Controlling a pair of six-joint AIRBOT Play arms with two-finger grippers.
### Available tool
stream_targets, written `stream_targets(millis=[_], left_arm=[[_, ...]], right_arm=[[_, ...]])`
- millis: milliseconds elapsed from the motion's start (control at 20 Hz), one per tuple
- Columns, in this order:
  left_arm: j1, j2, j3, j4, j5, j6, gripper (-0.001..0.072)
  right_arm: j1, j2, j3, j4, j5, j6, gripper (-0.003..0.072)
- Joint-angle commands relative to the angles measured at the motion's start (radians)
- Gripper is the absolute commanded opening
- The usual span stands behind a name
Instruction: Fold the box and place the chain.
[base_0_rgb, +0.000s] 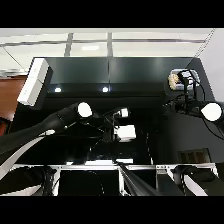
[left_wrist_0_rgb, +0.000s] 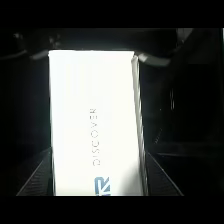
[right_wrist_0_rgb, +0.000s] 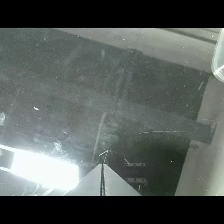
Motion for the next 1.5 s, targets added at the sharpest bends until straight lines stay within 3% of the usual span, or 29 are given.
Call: stream_targets(millis=[0,150,250,300,400,450,600,800,950,1250,1450], left_arm=[[-0.055,-0.008,0.001,0.097,0.092,-0.001,0.0714],[-0.090,-0.035,0.001,0.088,0.196,-0.055,0.0714],[-0.101,-0.047,0.001,0.090,0.189,-0.054,0.0711],[-0.103,-0.046,0.001,0.093,0.177,-0.054,0.0632],[-0.093,-0.023,0.001,0.106,0.124,-0.088,0.0322],[-0.078,0.001,0.001,0.144,0.100,-0.164,0.0280],[0.029,0.108,0.000,0.404,-0.022,-0.518,0.0280],[0.308,0.233,-0.002,0.766,-0.337,-0.877,0.0281],[0.599,0.304,-0.012,0.832,-0.466,-0.948,0.0280],[1.186,0.383,-0.054,0.783,-0.475,-0.995,0.0281],[1.424,0.381,-0.065,0.602,-0.337,-0.933,0.0281]], right_arm=[[-0.001,0.001,0.000,0.000,0.000,0.000,0.0011],[-0.001,0.001,0.000,0.000,0.001,0.001,0.0010],[-0.001,0.001,0.000,0.000,0.003,0.001,0.0011],[-0.001,0.001,0.000,0.000,0.006,0.001,0.0011],[-0.001,0.001,0.000,0.000,0.013,0.008,0.0011],[-0.001,0.001,-0.001,0.000,0.020,0.008,0.0011],[-0.001,0.001,0.000,0.000,0.046,0.008,0.0011],[-0.001,0.001,-0.001,0.001,0.053,0.012,0.0011],[-0.001,0.001,-0.001,0.001,0.053,0.013,0.0011],[-0.001,0.001,-0.032,0.020,0.049,0.013,0.0011],[-0.001,0.001,-0.042,0.052,0.035,0.012,0.0011]])
